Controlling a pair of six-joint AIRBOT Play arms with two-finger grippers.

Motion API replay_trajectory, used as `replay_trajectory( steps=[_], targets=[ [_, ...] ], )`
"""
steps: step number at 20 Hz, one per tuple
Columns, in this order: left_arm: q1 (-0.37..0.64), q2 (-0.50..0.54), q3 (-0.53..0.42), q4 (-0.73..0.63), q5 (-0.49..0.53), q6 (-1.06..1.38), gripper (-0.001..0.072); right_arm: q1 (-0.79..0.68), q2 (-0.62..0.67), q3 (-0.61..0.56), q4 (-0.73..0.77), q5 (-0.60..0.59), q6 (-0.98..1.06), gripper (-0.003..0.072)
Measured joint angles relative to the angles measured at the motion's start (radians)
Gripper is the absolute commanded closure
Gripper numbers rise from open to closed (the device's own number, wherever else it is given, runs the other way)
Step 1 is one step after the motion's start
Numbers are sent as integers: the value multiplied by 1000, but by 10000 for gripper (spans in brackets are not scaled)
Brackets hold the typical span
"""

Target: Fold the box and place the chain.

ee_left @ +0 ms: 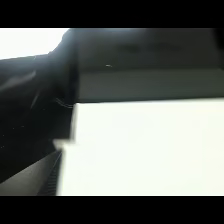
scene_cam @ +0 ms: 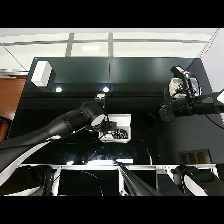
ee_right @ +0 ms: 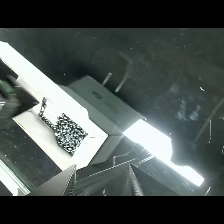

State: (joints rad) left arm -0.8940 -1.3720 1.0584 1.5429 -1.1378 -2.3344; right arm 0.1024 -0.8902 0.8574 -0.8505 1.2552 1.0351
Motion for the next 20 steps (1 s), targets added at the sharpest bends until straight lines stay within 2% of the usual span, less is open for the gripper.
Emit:
replay_trajectory(
  steps=[5,9,11,14,15,16,20],
  targets=[
    [82,178,-29,14,-64,277,190,-1,0,0,0,-8,-2,300],
    [254,347,-161,-38,-38,475,190,-1,0,0,-11,-9,-3,300],
    [370,404,-272,-190,18,619,191,-1,0,0,-18,-11,-3,300],
    [509,432,-459,-593,73,1015,189,-1,0,0,-21,-18,-3,300],
    [538,432,-513,-719,85,1167,134,-1,0,0,-21,-18,-4,300],
    [557,428,-553,-815,96,1312,-6,-1,0,0,-21,-19,-4,300],
    [578,397,-627,-984,126,1828,-6,-1,0,0,-23,-21,-4,300]
  ],
)
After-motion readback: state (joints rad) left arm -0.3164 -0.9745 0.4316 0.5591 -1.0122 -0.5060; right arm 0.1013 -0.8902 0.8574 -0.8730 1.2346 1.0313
